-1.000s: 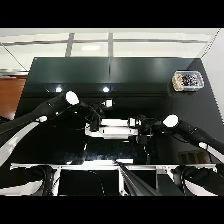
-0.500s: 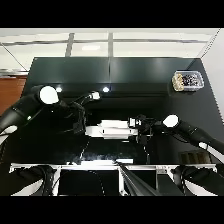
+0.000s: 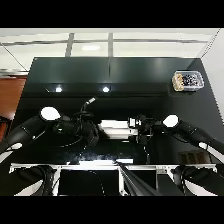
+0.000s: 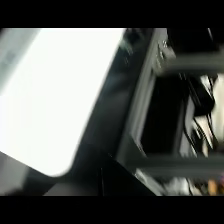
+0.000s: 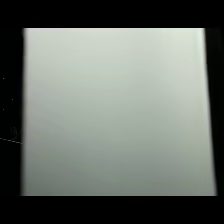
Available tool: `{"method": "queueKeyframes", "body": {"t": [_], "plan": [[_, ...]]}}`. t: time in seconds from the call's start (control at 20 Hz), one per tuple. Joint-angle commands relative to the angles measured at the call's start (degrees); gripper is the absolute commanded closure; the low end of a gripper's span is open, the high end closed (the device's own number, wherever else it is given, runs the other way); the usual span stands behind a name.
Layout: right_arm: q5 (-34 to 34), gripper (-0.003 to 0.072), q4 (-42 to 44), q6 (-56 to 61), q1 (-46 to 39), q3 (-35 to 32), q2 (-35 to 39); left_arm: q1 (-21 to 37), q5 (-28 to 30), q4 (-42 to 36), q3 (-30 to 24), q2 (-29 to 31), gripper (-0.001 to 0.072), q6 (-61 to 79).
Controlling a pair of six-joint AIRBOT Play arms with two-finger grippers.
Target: Fold the box and place the chain.
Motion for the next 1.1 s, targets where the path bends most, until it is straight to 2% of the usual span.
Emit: {"method": "queueKeyframes", "body": {"t": [0.0, 0.1, 0.2, 0.4, 0.5, 0.65, 0.75, 0.9, 1.05], "plan": [[0.0, 0.0378, 0.0, 0.0, 0.0, 0.0, 0.0, -0.1, 16.5, -14.2, -2.7, 0.1, 0.0682, 13.5], [0.0, 0.0378, 0.0, 0.0, 0.0, 0.0, 0.0, -0.1, 25.2, -20.4, -2.7, -0.2, 0.0682, 19.1], [0.0, 0.0378, 0.0, 0.0, 0.0, 0.0, 0.0, -0.1, 28.9, -21.1, -1.9, -1.5, 0.0682, 22.3], [0.0, 0.0377, 0.0, 0.0, 0.0, 0.0, 0.0, -0.1, 27.1, -11.1, 1.8, -7.9, 0.0682, 22.4], [0.0, 0.0377, 0.0, 0.0, 0.0, 0.0, 0.0, -0.1, 24.4, -10.0, 3.8, -10.6, 0.0682, 22.4], [0.0, 0.0378, 0.0, 0.0, 0.0, 0.0, 0.0, -0.2, 20.7, 1.0, 6.8, -14.4, 0.0682, 14.6], [0.0, 0.0377, 0.0, 0.0, 0.0, 0.0, 0.0, -0.1, 20.9, 5.9, 7.9, -15.6, 0.0683, 8.0], [0.0, 0.0377, 0.0, 0.0, 0.0, 0.0, 0.0, -0.9, 18.4, 11.8, 8.8, -16.2, 0.0682, 8.3], [0.0, 0.0378, 0.0, 0.0, 0.0, 0.0, 0.0, -0.8, 16.9, 12.7, 10.0, -16.4, 0.0682, 8.3]]}}
